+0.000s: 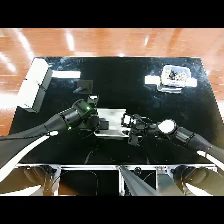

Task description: Fold the box and place the chain.

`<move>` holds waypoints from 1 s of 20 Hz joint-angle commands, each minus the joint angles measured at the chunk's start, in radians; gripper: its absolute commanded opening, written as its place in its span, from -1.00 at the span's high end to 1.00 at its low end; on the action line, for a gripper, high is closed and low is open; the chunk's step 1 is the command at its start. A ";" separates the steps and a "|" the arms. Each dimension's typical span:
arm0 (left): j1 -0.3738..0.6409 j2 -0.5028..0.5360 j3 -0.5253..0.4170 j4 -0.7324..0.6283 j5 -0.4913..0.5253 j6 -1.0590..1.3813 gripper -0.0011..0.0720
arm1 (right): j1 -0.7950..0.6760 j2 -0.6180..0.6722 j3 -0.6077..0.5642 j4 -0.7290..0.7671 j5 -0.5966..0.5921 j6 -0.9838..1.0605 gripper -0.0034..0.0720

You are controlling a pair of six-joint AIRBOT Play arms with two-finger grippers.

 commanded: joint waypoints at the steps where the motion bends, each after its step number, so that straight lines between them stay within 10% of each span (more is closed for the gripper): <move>1: -0.001 0.000 0.000 0.000 0.000 0.000 0.92 | 0.001 -0.001 0.000 0.006 0.000 -0.001 -0.16; 2: -0.001 0.000 0.000 0.000 0.000 0.000 0.92 | 0.001 -0.001 0.000 0.006 0.000 -0.001 -0.16; 4: -0.001 0.000 0.000 0.000 0.000 0.000 0.92 | 0.001 -0.001 0.000 0.006 0.000 -0.001 0.63; 6: -0.001 0.000 0.000 0.000 0.000 0.000 0.92 | 0.001 -0.001 0.000 0.006 0.000 -0.001 0.52; 8: -0.001 0.000 0.000 0.000 0.000 0.000 0.92 | 0.001 -0.001 0.000 0.006 0.000 -0.001 -0.01; 11: -0.001 0.000 0.000 0.000 0.000 0.000 0.92 | 0.000 -0.001 0.000 0.005 -0.001 -0.001 0.78; 20: -0.001 0.000 0.000 -0.001 0.000 -0.001 0.92 | -0.146 0.010 0.000 -0.002 0.050 0.072 0.78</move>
